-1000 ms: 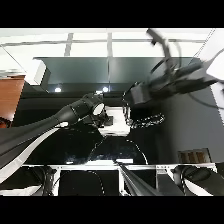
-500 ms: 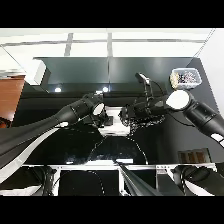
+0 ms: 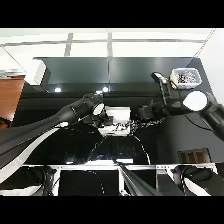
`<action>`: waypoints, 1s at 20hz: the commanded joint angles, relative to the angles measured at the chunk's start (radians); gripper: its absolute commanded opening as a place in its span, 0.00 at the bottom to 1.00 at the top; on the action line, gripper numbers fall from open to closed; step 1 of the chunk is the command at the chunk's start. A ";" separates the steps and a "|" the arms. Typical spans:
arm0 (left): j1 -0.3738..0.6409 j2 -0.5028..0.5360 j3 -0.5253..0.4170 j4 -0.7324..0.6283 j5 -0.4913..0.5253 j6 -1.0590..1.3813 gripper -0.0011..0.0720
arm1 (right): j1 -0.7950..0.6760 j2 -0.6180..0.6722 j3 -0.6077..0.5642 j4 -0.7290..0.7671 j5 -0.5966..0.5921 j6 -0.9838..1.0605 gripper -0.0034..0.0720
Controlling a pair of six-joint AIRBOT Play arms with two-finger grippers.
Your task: Fold the box and place the chain.
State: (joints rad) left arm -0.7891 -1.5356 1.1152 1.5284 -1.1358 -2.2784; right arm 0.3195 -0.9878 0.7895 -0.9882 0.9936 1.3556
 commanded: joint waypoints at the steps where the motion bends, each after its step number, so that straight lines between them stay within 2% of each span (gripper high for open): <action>1: 0.001 -0.001 0.000 0.000 -0.003 0.000 0.06 | -0.038 0.075 -0.141 -0.138 -0.028 -0.242 0.51; 2: 0.001 -0.001 0.000 0.000 -0.002 0.000 0.06 | -0.022 0.068 -0.203 -0.109 -0.090 -0.337 0.66; 3: 0.001 -0.001 0.000 0.000 -0.002 0.001 0.06 | -0.001 0.059 -0.253 -0.086 -0.164 -0.420 0.97; 4: 0.001 -0.001 0.000 0.000 -0.002 0.000 0.06 | 0.028 0.046 -0.293 -0.085 -0.238 -0.525 1.00; 6: 0.001 -0.001 0.000 0.000 0.000 0.000 0.06 | 0.076 0.016 -0.334 -0.087 -0.353 -0.815 1.00; 8: 0.001 -0.001 0.000 0.000 0.001 0.000 0.06 | 0.077 -0.028 -0.320 -0.032 -0.344 -1.133 1.00; 12: 0.001 -0.001 0.000 0.000 0.000 0.000 0.06 | 0.002 -0.118 -0.299 0.325 -0.315 -1.596 1.00; 14: 0.001 -0.001 0.000 0.000 0.000 0.000 0.06 | -0.028 -0.163 -0.286 0.368 -0.253 -1.645 1.00; 17: 0.001 -0.001 0.000 0.000 0.000 0.000 0.06 | -0.031 -0.189 -0.285 0.361 -0.258 -1.649 1.00; 20: 0.001 -0.001 0.000 0.000 0.000 0.000 0.06 | -0.029 -0.206 -0.285 0.417 -0.298 -1.647 1.00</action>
